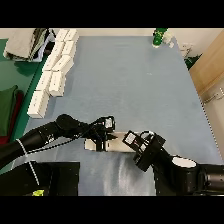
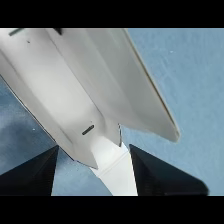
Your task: Fold the box.
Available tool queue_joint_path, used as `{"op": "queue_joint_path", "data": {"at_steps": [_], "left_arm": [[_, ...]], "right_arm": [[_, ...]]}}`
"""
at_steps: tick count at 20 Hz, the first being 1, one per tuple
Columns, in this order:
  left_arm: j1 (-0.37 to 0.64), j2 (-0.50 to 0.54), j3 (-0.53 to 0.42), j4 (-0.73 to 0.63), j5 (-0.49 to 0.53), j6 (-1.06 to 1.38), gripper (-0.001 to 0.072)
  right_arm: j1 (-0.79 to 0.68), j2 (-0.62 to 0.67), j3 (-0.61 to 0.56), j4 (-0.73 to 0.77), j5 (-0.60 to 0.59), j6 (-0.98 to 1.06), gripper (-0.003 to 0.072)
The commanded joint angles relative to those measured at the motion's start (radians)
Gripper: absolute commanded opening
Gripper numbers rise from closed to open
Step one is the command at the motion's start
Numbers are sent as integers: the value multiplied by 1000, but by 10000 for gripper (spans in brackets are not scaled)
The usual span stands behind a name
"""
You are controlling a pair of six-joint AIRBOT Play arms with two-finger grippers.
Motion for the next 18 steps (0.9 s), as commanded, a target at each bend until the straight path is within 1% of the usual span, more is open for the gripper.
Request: {"op": "queue_joint_path", "data": {"at_steps": [1, 4, 7, 11, 13, 16, 18], "left_arm": [[0, 0, 1, 0, 0, 0, 13], [0, 0, 1, 0, 0, 0, 13], [0, 0, 1, 0, -1, 0, 13], [0, 0, 1, 0, 0, 0, 13], [0, 0, 1, 0, 0, 0, 12], [0, 0, 1, 0, 0, 0, 13], [0, 0, 1, 0, 0, 0, 13]], "right_arm": [[-65, 45, -31, 62, 41, -114, 720], [-194, 58, -51, 163, 133, -323, 720], [-369, 73, -54, 345, 193, -640, 720], [-674, 74, -54, 764, 217, -1246, 720], [-815, 63, -54, 951, 216, -1489, 720], [-950, -7, -54, 1117, 197, -1691, 720], [-973, -61, -54, 1170, 197, -1790, 720]]}}
